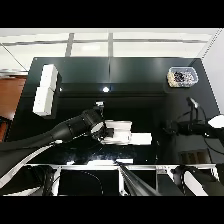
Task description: Fold the box and place the chain.
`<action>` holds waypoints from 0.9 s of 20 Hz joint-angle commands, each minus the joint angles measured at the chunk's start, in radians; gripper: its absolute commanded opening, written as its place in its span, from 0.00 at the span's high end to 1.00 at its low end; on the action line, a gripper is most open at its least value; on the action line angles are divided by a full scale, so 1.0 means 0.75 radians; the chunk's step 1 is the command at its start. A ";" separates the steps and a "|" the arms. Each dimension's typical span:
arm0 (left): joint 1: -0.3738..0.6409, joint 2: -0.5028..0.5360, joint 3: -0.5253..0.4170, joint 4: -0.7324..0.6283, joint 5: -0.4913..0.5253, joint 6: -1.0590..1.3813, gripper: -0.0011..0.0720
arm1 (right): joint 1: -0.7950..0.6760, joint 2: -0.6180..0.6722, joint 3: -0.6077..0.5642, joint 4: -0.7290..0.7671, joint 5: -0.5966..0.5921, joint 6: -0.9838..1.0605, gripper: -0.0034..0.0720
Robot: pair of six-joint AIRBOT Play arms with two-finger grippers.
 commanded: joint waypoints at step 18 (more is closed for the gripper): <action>0.002 -0.001 0.001 0.000 -0.042 -0.001 0.94 | 0.582 -0.262 0.095 0.445 0.117 -0.234 0.13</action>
